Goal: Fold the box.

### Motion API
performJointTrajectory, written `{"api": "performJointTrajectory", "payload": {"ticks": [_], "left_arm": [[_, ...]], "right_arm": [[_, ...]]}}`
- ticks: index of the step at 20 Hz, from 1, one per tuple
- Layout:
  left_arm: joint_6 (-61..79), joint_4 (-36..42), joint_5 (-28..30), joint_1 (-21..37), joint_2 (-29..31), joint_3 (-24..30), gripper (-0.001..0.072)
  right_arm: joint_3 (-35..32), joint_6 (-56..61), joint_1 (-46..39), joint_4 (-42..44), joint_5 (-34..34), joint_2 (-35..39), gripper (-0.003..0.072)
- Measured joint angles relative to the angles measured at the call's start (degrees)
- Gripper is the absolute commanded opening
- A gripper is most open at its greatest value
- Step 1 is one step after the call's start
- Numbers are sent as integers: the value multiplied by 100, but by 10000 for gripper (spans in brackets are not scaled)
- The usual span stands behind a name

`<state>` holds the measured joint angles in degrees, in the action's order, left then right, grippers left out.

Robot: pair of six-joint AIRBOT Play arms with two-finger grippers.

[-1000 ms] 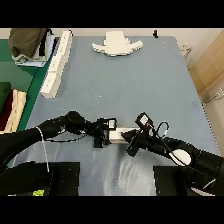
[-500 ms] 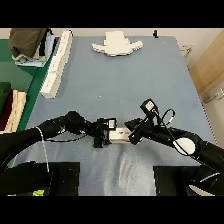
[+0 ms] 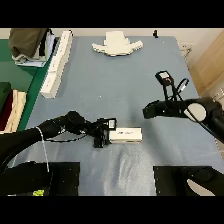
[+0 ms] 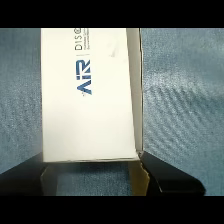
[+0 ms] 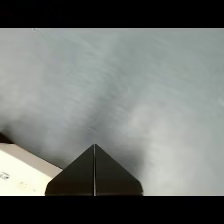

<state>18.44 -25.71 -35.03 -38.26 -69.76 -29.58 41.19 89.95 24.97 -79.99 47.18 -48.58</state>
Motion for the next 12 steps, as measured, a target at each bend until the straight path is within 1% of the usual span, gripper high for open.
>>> {"api": "performJointTrajectory", "payload": {"ticks": [1, 2, 4, 8, 12], "left_arm": [[0, 0, 0, 0, 0, 0, 522], [0, 2, 0, 0, 0, 0, 522], [0, 7, 0, 0, 0, -4, 522], [-173, 20, 26, 0, 85, -4, 522], [-361, 20, 20, 28, 398, -4, 522]], "right_arm": [[249, 398, -151, -254, 409, -181, 3], [439, 682, -271, -426, 662, -332, 3], [706, 1198, -404, -636, 1003, -573, 3], [925, 1967, -533, -846, 1156, -846, 3], [988, 2284, -562, -935, 1196, -935, 3]]}}
